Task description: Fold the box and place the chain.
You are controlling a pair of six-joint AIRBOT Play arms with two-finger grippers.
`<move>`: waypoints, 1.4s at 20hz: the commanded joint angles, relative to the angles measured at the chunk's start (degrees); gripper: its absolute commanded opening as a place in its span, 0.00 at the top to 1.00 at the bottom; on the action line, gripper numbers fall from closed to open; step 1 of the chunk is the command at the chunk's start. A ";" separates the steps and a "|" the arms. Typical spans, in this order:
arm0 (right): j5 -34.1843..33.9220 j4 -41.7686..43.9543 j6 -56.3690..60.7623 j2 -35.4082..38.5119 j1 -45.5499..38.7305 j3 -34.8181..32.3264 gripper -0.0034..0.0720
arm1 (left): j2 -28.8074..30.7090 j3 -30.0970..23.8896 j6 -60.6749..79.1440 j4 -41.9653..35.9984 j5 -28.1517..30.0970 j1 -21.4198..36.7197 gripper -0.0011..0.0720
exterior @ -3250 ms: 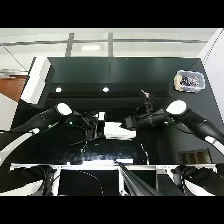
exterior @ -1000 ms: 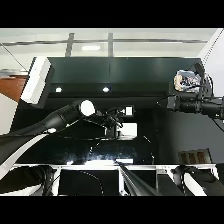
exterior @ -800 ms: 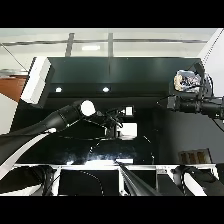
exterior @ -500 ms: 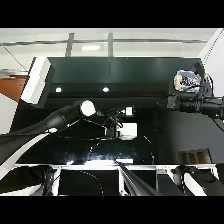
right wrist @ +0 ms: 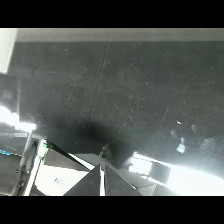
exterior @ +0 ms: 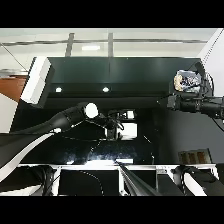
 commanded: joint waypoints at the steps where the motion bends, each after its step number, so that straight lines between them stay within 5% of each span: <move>1: -1.25 -0.04 0.02 0.04 0.00 -0.04 0.91 | -2.05 0.04 -0.92 1.77 0.83 -0.17 0.01; 7: -1.84 0.02 0.04 0.04 -0.02 -0.04 0.91 | -2.56 0.04 -3.08 1.95 2.32 -0.24 0.08; 9: -1.95 0.09 0.04 0.04 -0.02 -0.04 0.91 | -2.05 0.07 -5.51 2.10 1.62 -0.04 0.50; 14: -1.84 0.24 0.04 0.07 -0.92 -0.02 0.91 | 5.46 0.07 -27.93 16.41 -2.84 6.88 0.53; 20: -1.18 0.20 0.00 0.04 -1.99 -0.04 0.91 | 18.60 -4.17 -37.55 21.88 -18.34 31.10 0.53; 24: -1.07 -0.24 -0.50 0.04 -1.92 -0.04 0.91 | 27.91 -11.52 -39.45 22.53 -21.44 55.12 0.53; 28: -1.27 -0.22 -0.87 0.04 -1.92 -0.04 0.91 | 28.85 -12.70 -38.60 23.69 -21.79 74.64 0.53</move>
